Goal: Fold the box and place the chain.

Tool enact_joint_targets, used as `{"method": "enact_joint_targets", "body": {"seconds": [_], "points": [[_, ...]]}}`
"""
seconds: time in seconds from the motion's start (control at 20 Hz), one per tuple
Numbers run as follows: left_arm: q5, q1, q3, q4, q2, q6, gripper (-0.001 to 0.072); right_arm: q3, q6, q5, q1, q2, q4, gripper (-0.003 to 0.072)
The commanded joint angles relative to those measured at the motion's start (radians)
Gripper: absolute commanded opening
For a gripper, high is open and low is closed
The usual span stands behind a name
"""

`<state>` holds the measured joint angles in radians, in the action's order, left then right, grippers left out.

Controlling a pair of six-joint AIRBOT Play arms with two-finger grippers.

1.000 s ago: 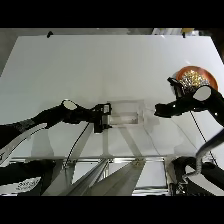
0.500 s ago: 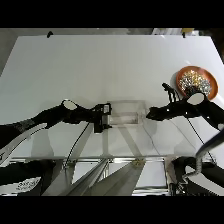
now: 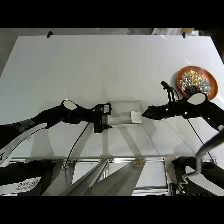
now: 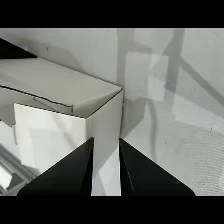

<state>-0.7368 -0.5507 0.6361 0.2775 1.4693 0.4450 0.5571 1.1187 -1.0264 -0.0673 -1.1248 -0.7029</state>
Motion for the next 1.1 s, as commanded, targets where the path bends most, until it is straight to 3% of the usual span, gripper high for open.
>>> {"method": "enact_joint_targets", "body": {"seconds": [0.0, 0.1, 0.2, 0.5, 0.65, 0.8, 1.05], "points": [[0.000, 0.000, 0.000, 0.000, 0.000, 0.000, 0.0149, 0.000, -0.002, -0.002, -0.014, 0.023, 0.005, 0.0199], [0.000, 0.000, 0.000, 0.000, 0.000, 0.000, 0.0149, 0.000, -0.002, 0.013, -0.050, 0.023, 0.003, 0.0201], [0.000, 0.000, 0.000, 0.000, 0.000, 0.000, 0.0149, 0.000, 0.003, 0.043, -0.077, 0.023, 0.004, 0.0264], [0.000, 0.000, 0.000, 0.000, 0.000, 0.000, 0.0149, 0.011, 0.006, 0.049, -0.105, 0.023, -0.016, 0.0277], [0.000, 0.000, 0.000, 0.000, 0.000, 0.000, 0.0149, 0.068, 0.092, 0.058, -0.178, 0.023, -0.117, 0.0280], [0.000, 0.000, 0.000, 0.000, 0.000, 0.000, 0.0149, 0.104, 0.269, 0.066, -0.243, 0.023, -0.264, 0.0338], [0.000, 0.000, 0.000, 0.000, 0.000, 0.000, 0.0149, 0.116, 0.429, 0.077, -0.326, 0.013, -0.383, 0.0338]]}}
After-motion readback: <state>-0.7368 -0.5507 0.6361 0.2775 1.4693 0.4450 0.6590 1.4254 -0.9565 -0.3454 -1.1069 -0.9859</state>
